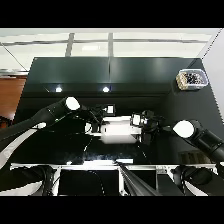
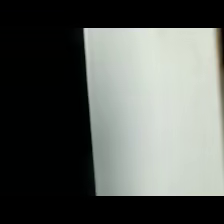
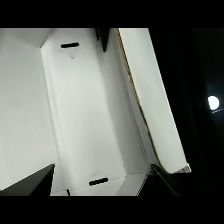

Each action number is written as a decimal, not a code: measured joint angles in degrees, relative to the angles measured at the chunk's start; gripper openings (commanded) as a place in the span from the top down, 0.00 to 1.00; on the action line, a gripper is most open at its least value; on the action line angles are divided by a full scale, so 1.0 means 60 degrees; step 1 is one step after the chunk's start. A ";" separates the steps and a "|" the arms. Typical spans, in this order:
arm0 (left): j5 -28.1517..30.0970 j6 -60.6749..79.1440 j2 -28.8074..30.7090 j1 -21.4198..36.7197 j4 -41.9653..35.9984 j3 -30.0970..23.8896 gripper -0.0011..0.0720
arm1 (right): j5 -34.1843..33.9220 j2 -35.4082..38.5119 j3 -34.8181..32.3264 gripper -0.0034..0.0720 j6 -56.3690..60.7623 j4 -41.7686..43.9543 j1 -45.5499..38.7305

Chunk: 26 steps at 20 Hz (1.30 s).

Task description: Fold the box and place the chain.

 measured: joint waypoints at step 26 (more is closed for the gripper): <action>-0.0233 -0.0004 -0.0004 0.0000 -0.0007 0.0000 0.95 | -0.0827 0.0000 -0.1078 0.00 0.0922 0.0525 0.1096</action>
